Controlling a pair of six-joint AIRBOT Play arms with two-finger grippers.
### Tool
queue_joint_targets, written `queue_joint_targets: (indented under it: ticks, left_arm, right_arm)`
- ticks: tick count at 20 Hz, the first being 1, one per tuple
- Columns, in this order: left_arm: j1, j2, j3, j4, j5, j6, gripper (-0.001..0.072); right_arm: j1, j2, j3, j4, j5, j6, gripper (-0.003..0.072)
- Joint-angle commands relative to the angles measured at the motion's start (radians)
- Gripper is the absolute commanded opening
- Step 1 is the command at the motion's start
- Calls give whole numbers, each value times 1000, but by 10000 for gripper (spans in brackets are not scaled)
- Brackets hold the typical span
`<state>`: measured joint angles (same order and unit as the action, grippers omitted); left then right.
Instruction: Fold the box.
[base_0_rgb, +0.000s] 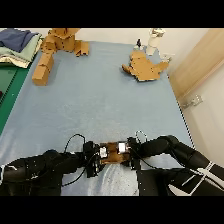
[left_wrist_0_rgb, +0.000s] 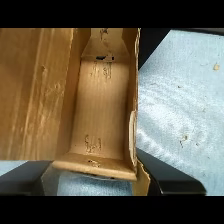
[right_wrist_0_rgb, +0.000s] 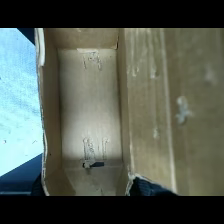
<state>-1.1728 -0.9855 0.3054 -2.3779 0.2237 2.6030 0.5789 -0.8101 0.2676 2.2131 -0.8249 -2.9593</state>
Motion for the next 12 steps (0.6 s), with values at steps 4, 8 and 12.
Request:
queue_joint_targets:
  ticks: [4, 8, 12]
  left_arm:
    - [1, 0, 1, -1, 1, -1, 474]
    - [1, 0, 1, 0, 2, 0, 474]
    - [1, 0, 1, 0, 1, 0, 474]
  right_arm:
    - [1, 1, -1, 0, -3, 0, 538]
    - [1, 1, 2, 9, -37, 0, 539]
    - [0, 1, 28, -1, -98, 86, 715]
